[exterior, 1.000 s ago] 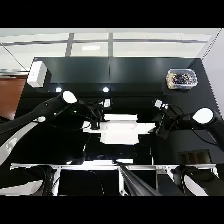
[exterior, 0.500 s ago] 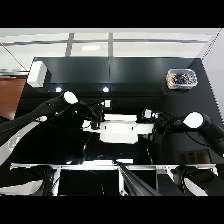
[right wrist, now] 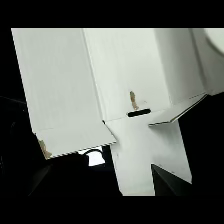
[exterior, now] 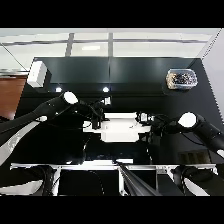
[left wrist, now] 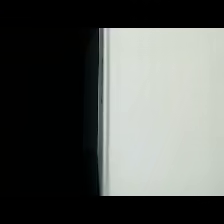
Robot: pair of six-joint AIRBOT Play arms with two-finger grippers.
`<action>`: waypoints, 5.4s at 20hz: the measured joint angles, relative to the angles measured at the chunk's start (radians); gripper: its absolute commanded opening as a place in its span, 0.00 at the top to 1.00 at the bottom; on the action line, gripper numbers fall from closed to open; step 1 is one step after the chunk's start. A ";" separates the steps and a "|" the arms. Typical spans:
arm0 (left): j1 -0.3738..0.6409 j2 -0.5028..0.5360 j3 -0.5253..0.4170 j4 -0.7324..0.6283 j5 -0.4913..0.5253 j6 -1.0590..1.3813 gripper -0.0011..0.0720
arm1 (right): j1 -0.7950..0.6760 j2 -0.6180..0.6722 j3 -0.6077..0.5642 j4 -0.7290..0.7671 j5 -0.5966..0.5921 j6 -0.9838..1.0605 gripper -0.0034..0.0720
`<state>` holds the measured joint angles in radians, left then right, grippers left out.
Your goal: Fold the box and place the chain.
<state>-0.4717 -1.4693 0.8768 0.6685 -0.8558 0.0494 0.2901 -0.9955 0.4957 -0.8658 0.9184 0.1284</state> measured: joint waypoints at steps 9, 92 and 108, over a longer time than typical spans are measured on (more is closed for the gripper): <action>0.000 0.000 0.000 0.001 0.007 -0.004 0.95 | 0.091 -0.015 -0.056 0.061 -0.078 -0.013 0.03; -0.006 0.000 0.009 0.004 -0.043 0.085 0.95 | 0.027 -0.235 0.021 0.373 -0.153 -0.470 0.03; -0.006 0.000 0.009 0.004 -0.045 0.084 0.95 | 0.029 -0.241 0.021 0.331 -0.187 -0.401 0.03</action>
<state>-0.4778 -1.4696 0.8856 0.6724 -0.9009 0.1337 0.3195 -1.2362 0.5167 -0.5346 0.7319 -0.2729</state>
